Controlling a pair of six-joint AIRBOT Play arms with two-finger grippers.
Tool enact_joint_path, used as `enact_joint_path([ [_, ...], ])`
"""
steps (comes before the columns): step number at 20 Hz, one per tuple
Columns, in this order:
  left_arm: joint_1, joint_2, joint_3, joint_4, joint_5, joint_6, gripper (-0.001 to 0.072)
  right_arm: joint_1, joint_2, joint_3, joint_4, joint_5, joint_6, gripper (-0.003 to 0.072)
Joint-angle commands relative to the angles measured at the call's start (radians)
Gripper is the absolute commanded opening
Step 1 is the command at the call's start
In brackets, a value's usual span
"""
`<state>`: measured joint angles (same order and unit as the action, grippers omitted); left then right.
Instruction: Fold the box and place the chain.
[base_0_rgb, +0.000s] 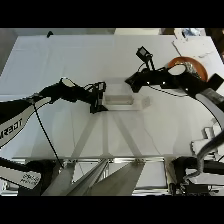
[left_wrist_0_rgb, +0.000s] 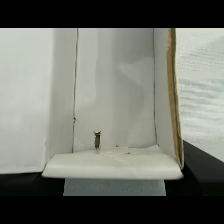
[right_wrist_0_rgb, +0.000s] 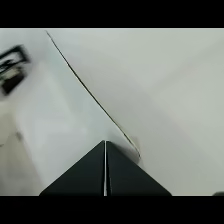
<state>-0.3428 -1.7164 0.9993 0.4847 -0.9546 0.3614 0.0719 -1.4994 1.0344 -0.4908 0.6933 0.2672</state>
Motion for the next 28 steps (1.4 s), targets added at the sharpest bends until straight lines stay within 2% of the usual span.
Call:
enact_joint_path([
  [1,0.0,-0.001,0.0,0.0,0.0,0.001,0.0153,0.012,-0.082,0.002,-0.01,-0.167,0.047,0.0007],
  [4,0.0,-0.001,0.0,0.001,0.0,0.001,0.0153,0.012,-0.131,0.002,-0.01,-0.134,0.047,0.0008],
  [8,0.0,-0.001,0.0,0.0,0.0,0.001,0.0153,0.012,-0.093,0.005,-0.05,-0.08,0.047,0.0011],
  [11,0.0,-0.001,0.0,0.0,0.0,0.001,0.0153,0.012,0.019,0.005,-0.208,-0.024,0.047,0.0017],
  [15,0.0,-0.001,0.0,0.0,0.0,0.001,0.0153,0.012,0.241,0.005,-0.451,0.098,0.047,0.0022],
  [17,0.0,-0.001,0.0,0.0,0.0,0.001,0.0153,0.012,0.331,0.004,-0.555,0.185,0.047,0.0123],
  [18,0.0,-0.001,0.0,0.001,0.0,0.001,0.0153,0.012,0.349,0.004,-0.589,0.251,0.047,0.0127],
  [20,0.0,-0.001,0.0,0.0,0.0,0.001,0.0153,0.007,0.351,-0.006,-0.611,0.38,0.042,0.0226],
  [21,0.0,-0.001,0.0,0.001,0.0,0.001,0.0153,0.005,0.351,-0.03,-0.611,0.391,0.021,0.0233],
  [23,0.0,-0.001,0.0,0.001,0.0,0.001,0.0153,0.005,0.344,-0.091,-0.599,0.334,-0.098,0.0366],
  [25,0.0,-0.001,0.0,0.001,0.0,0.001,0.0153,0.005,0.304,-0.134,-0.566,0.296,-0.241,0.0366],
  [28,0.0,-0.001,0.0,0.001,-0.001,0.001,0.0153,0.005,0.185,-0.137,-0.462,0.268,-0.364,0.0366],
])
